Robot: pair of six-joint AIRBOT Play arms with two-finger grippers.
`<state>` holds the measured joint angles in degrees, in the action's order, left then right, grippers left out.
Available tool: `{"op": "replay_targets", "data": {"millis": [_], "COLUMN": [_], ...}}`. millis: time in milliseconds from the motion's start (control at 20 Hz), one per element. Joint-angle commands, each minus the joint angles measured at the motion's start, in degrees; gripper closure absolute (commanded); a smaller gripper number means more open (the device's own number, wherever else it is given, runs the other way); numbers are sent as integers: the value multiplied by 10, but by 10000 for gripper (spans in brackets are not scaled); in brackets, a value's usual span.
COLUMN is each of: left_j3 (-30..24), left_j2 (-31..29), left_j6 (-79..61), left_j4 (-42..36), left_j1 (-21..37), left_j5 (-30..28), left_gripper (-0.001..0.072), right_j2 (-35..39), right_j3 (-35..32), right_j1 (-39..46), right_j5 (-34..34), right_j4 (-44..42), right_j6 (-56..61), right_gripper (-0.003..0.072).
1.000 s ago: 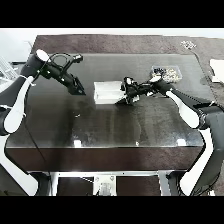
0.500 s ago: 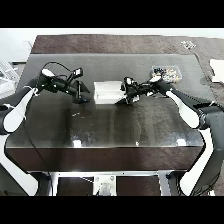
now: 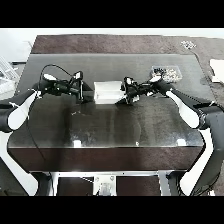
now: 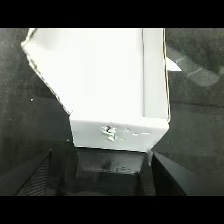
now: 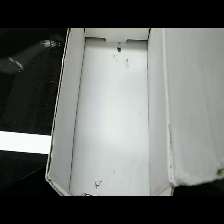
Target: Fold the box and place the chain.
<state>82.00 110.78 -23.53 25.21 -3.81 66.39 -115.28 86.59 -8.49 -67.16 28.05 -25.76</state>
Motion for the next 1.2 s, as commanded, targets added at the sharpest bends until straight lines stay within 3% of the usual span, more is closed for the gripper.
{"op": "replay_targets", "data": {"millis": [0, 600, 1150], "left_j3": [0, 0, 13], "left_j2": [2, 21, 21], "left_j6": [-29, -28, -5], "left_j4": [-19, -28, -10], "left_j1": [0, -19, 1], "left_j5": [7, 8, 53], "left_gripper": [-11, -11, -11], "right_j2": [0, 0, 0], "right_j3": [0, 0, 0], "right_j1": [0, 0, 0], "right_j5": [0, 0, 0], "right_j4": [0, 0, 0], "right_j6": [0, 0, 0], "right_gripper": [104, 104, 104]}}
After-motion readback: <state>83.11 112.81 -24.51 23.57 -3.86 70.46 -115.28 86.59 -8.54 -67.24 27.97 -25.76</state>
